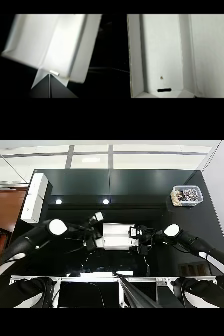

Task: Fold the box and place the chain.

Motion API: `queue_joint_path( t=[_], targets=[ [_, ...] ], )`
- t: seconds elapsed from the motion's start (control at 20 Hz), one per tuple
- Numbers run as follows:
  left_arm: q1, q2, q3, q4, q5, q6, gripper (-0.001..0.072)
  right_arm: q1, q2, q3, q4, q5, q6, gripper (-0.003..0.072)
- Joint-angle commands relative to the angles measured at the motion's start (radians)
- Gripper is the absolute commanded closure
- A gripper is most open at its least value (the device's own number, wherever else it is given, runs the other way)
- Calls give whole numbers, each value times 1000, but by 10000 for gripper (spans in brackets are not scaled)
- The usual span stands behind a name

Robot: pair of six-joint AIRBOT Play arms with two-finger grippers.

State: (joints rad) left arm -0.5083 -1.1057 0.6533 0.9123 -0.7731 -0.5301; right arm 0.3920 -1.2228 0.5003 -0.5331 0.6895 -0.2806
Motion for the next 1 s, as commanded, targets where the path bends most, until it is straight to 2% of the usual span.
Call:
queue_joint_path(
  t=[0.0,0.1,0.2,0.3,0.45,0.65,0.8,0.95],
  targets=[
    [117,98,24,273,-181,-303,684,1,-1,0,0,0,0,549],
    [213,135,23,358,-276,-456,684,1,0,0,0,1,0,548],
    [322,146,21,391,-311,-650,684,1,-1,0,0,0,0,548],
    [422,143,0,330,-291,-817,684,1,-1,0,0,1,0,548],
    [507,119,-79,98,-276,-887,683,1,-1,0,0,0,0,548],
    [475,40,-155,16,-276,-887,683,1,-1,0,0,1,0,548],
    [433,-28,-166,-21,-252,-880,684,1,-1,0,0,0,0,548],
    [381,-83,-166,-166,-218,-796,684,1,-1,0,0,0,0,548]
  ],
)
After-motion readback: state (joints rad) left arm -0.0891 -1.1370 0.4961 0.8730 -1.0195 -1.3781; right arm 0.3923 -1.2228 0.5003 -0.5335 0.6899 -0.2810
